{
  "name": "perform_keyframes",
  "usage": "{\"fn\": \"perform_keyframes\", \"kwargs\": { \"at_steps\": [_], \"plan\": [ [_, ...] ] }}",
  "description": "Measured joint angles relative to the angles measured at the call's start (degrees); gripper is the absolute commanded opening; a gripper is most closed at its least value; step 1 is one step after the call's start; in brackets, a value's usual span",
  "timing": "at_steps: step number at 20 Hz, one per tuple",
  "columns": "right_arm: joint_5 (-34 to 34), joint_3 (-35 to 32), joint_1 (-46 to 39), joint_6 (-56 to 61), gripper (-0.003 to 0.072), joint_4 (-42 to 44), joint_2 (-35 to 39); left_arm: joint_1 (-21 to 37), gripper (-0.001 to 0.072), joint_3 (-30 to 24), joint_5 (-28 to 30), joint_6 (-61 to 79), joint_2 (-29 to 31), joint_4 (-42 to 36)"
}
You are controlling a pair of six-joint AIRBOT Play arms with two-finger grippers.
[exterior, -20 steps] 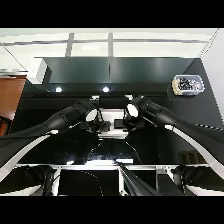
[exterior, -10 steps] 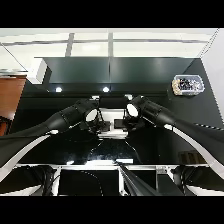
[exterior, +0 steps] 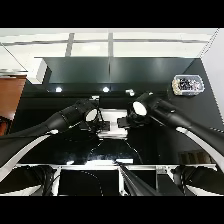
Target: Fold the box and place the chain.
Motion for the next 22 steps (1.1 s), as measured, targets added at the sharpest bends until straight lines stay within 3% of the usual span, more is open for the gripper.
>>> {"fn": "perform_keyframes", "kwargs": {
  "at_steps": [7,13,18,22],
  "plan": [
    [1.86,0.0,-9.03,-9.16,0.0339,-1.14,14.1,0.0,0.0028,0.0,-0.04,-0.04,0.0,0.0],
    [-0.63,-3.5,-25.05,-14.82,0.0338,-8.68,17.68,0.0,0.0028,0.0,-0.04,-0.17,0.02,0.0],
    [-13.33,-12.33,-37.35,-16.13,0.0337,-14.23,17.84,0.0,0.0028,0.0,0.66,-0.13,0.0,0.0],
    [-26.03,-13.38,-42.69,-12.92,0.0338,-15.47,15.17,0.0,0.0028,0.0,1.11,-0.02,0.0,0.0]
  ]
}}
